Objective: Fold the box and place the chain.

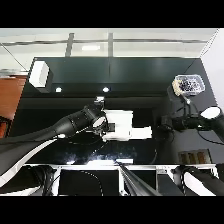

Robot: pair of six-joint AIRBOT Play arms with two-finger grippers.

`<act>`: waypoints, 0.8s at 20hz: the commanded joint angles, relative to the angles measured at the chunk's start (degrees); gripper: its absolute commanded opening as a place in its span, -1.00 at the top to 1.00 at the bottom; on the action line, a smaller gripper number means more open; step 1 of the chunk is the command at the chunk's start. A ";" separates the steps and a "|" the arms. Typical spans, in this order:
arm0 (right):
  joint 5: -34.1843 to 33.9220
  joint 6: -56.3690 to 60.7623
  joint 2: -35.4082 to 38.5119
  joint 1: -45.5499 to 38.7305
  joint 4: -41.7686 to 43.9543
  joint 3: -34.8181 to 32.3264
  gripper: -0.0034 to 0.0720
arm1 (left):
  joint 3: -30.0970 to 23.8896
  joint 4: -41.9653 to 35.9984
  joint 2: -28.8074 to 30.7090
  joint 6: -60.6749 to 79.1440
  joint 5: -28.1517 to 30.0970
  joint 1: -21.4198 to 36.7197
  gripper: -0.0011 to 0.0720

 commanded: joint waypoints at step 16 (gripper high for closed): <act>11.98 -19.04 -14.64 16.02 24.15 8.04 -0.65 | 0.00 0.00 -0.02 0.00 0.81 0.02 0.90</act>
